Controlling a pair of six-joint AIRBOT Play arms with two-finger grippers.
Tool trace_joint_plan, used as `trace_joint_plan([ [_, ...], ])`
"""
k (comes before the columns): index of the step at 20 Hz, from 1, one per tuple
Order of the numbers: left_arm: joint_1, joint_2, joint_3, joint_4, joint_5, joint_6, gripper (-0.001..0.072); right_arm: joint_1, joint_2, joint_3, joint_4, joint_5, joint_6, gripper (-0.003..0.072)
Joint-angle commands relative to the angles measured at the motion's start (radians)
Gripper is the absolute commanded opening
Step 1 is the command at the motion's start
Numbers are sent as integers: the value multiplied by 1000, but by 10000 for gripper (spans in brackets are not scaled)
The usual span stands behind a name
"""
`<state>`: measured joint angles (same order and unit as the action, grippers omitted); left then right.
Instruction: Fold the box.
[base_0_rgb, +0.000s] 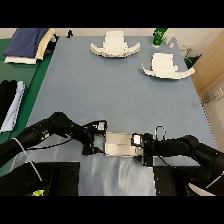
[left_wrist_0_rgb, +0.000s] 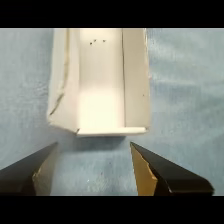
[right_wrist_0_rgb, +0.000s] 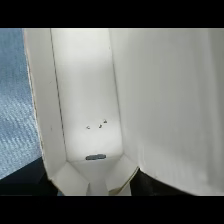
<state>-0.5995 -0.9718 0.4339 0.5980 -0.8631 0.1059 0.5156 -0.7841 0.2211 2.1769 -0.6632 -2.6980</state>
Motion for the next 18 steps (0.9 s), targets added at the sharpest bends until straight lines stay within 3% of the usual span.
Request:
trace_joint_plan([
  [1,-79,-1,-40,-40,101,13,699,0,0,0,0,0,0,512],
  [7,-165,-3,-57,-114,230,13,700,0,0,0,0,0,0,512],
  [18,-178,-63,-90,-128,237,9,699,0,0,0,0,0,0,512],
])
